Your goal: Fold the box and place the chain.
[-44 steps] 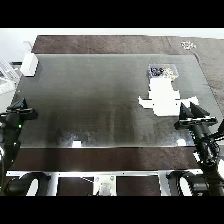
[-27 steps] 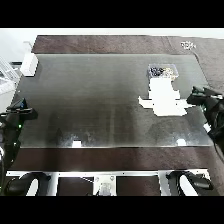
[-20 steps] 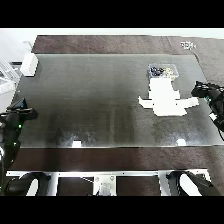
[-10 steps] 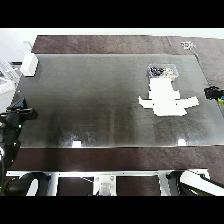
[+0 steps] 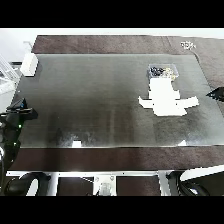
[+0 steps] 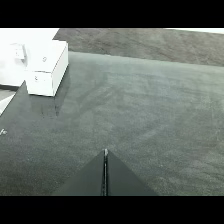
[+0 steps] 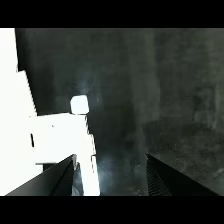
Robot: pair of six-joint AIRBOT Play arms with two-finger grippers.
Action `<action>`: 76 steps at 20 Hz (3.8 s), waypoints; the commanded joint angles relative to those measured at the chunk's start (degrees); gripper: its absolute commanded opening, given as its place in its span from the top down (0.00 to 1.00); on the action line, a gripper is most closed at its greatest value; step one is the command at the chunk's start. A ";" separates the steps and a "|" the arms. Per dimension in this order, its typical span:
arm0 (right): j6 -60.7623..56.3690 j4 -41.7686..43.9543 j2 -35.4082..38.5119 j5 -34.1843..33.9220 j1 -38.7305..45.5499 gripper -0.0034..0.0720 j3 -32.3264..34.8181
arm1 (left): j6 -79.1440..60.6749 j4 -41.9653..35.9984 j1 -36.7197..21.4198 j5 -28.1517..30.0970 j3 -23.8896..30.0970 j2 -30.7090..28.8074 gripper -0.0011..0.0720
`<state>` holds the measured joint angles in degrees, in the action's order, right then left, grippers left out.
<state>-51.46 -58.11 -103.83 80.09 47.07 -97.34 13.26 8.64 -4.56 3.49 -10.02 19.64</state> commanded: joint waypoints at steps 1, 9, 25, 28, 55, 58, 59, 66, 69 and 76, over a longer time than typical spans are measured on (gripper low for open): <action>-0.31 0.66 -9.38 11.98 -0.39 0.24 -12.09 | 0.00 0.00 0.00 -0.02 0.02 0.02 0.96; 4.13 5.18 -16.09 15.19 -2.58 0.24 -12.20 | 0.00 0.00 -0.02 0.00 0.02 0.02 0.96; 6.80 5.14 -21.20 20.44 -7.32 0.45 -12.15 | 0.00 0.00 0.00 0.00 0.02 0.02 0.96; 8.68 5.20 -21.24 20.55 -7.34 0.94 -12.17 | 0.00 0.00 -0.02 0.00 0.02 0.02 0.96; 11.47 36.54 4.37 -3.06 -36.59 0.95 27.39 | 0.02 -0.02 -0.02 -0.02 0.02 0.02 0.96; 11.37 32.94 3.56 -11.21 -42.38 0.95 26.45 | 0.02 -0.02 0.00 -0.04 0.02 0.02 0.96; 10.88 31.76 2.27 -11.21 -43.19 0.95 24.98 | 0.02 0.00 0.00 -0.02 0.02 0.00 0.96; 8.44 31.26 -2.86 -14.82 -44.30 0.95 19.06 | -0.09 0.04 -0.02 -1.09 0.02 0.02 0.91; 8.35 30.45 -4.07 -14.93 -44.46 0.95 17.05 | 0.17 0.02 0.00 -3.26 0.02 0.02 0.27; 7.67 28.76 -5.75 -14.91 -45.29 0.95 15.26 | -0.24 0.02 0.00 -10.86 0.02 0.02 0.27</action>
<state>-43.42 -28.36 -108.92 65.30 2.22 -81.54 13.39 8.80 -4.58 -3.86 -10.02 19.64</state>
